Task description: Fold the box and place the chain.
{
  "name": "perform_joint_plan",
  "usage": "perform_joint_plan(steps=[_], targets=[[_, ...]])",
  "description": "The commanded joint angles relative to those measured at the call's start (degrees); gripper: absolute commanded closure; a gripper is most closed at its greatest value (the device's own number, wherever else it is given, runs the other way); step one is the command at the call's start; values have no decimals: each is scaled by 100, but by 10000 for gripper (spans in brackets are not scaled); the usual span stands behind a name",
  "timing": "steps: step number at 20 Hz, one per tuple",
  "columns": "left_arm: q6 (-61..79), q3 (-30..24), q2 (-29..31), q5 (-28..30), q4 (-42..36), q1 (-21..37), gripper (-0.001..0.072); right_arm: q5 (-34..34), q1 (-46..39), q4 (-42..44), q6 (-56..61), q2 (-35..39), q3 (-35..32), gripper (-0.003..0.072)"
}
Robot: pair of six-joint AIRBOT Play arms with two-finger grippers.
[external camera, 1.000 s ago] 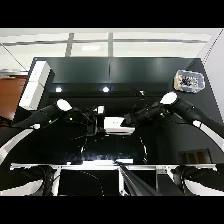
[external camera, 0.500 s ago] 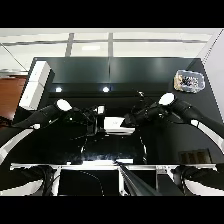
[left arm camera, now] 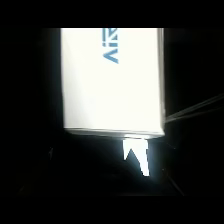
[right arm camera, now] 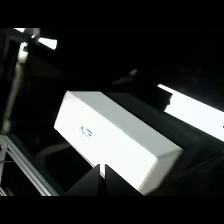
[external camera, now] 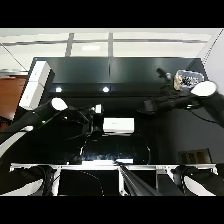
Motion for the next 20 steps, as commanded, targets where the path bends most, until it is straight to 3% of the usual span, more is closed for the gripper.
perform_joint_plan(steps=[1, 5, 13, 20], targets=[[-767, 9, 697, -203, 348, 68, -4, 289, -800, -352, 116, 601, 28, 646], [-1252, 282, 767, -190, 116, -361, -3, 136, -1067, -350, 116, 643, 22, 646], [-1692, 1259, -520, 118, 114, -1338, -3, 63, -1067, -350, 192, 643, 22, 646], [-1871, 1338, -688, -7, 118, -1386, -3, 39, -1067, -354, 223, 643, 22, 646]])
